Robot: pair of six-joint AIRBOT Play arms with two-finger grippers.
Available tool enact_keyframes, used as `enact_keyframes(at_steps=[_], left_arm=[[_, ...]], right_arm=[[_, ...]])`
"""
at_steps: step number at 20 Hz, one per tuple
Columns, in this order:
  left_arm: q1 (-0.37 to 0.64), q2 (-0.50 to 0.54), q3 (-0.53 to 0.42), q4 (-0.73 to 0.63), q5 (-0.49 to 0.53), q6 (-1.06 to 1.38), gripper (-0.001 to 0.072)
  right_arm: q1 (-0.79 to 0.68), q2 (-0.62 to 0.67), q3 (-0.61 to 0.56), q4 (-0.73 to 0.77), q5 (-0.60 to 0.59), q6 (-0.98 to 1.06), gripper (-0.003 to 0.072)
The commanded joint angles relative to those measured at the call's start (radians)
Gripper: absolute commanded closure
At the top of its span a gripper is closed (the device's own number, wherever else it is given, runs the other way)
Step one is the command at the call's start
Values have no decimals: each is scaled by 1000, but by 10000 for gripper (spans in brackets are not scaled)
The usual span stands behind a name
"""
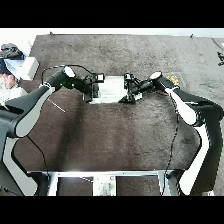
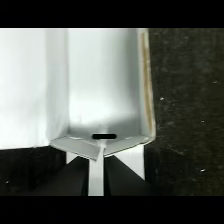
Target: Fold the box and place the chain.
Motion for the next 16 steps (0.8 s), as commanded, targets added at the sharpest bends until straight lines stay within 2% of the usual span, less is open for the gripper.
enact_keyframes(at_steps=[1,6,7,13,14,16], left_arm=[[-3,0,0,-20,12,-14,616],[-3,-14,0,-113,1,17,607],[-3,-28,0,-125,-8,29,554],[-2,-48,0,-184,-2,68,543],[-2,-48,0,-197,-2,74,438],[-3,-48,0,-208,-2,75,416]], right_arm=[[0,0,0,0,0,0,249],[0,0,0,0,0,0,249],[0,0,0,0,0,0,248],[0,0,0,0,0,0,248],[0,0,0,0,0,0,248],[0,0,0,0,0,0,249]])
